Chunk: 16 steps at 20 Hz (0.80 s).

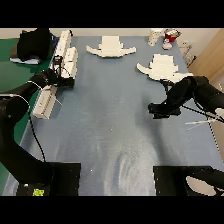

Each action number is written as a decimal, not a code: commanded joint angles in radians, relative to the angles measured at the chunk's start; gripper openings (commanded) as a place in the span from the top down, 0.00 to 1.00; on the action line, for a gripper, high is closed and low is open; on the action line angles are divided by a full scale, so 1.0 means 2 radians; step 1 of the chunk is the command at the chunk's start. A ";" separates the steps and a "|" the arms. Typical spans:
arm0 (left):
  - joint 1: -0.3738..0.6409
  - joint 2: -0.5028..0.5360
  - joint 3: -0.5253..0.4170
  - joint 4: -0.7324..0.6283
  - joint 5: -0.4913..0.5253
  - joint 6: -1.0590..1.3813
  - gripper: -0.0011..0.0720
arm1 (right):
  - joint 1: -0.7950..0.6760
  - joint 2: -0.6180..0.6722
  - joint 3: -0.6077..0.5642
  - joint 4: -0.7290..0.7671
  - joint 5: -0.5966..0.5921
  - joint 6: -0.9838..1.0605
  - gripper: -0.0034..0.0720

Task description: Fold the box.

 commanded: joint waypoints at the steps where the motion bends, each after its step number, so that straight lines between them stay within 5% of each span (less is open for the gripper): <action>1: 0.000 -0.011 0.006 0.002 -0.001 -0.001 0.42 | 0.000 0.000 0.000 0.000 0.000 0.000 0.95; 13: -0.001 -0.011 0.006 -0.005 -0.009 -0.001 0.41 | 0.000 0.000 0.000 0.000 0.000 0.000 0.95; 14: -0.001 -0.010 0.006 -0.005 -0.013 -0.001 0.02 | 0.000 0.000 0.000 0.000 0.000 0.000 0.95; 16: 0.001 -0.003 0.007 -0.005 -0.021 -0.001 0.03 | 0.000 0.000 0.000 0.000 0.000 0.000 0.95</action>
